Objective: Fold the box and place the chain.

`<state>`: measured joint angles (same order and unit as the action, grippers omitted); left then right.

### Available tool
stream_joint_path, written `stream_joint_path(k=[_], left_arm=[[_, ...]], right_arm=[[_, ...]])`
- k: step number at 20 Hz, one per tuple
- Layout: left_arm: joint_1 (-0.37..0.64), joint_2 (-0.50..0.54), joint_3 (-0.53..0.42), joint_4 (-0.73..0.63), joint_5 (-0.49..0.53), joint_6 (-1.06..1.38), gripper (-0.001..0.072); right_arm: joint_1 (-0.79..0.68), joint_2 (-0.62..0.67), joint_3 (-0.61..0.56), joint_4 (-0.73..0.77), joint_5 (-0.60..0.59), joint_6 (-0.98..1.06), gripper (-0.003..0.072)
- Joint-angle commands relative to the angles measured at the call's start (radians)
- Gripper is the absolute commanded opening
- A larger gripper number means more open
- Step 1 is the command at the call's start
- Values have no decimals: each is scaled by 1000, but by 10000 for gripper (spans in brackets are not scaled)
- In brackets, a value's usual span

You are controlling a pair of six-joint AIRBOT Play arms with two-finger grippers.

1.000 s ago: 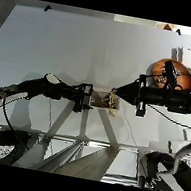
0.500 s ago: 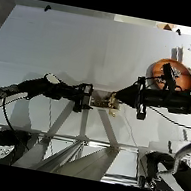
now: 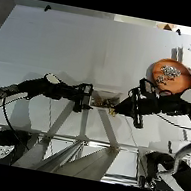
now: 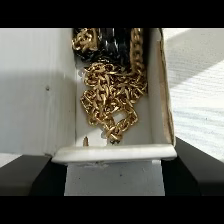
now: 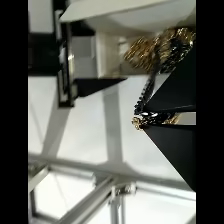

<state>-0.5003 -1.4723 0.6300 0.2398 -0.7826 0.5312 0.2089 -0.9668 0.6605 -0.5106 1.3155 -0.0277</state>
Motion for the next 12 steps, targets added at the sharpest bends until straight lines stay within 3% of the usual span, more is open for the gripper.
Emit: stream_joint_path(k=[1,3,4,5,6,12], left_arm=[[0,0,0,0,0,0,212],[0,0,0,0,0,0,212],[0,0,0,0,0,0,212],[0,0,0,0,0,0,212],[0,0,0,0,0,0,212],[0,0,0,0,0,0,212]], right_arm=[[56,-17,0,-35,-167,31,25],[79,-45,0,-35,-186,39,28],[85,-57,0,-35,-190,88,88],[85,-63,0,-36,-201,145,247],[85,-63,0,-43,-218,197,274],[85,27,0,-81,-176,380,278]])
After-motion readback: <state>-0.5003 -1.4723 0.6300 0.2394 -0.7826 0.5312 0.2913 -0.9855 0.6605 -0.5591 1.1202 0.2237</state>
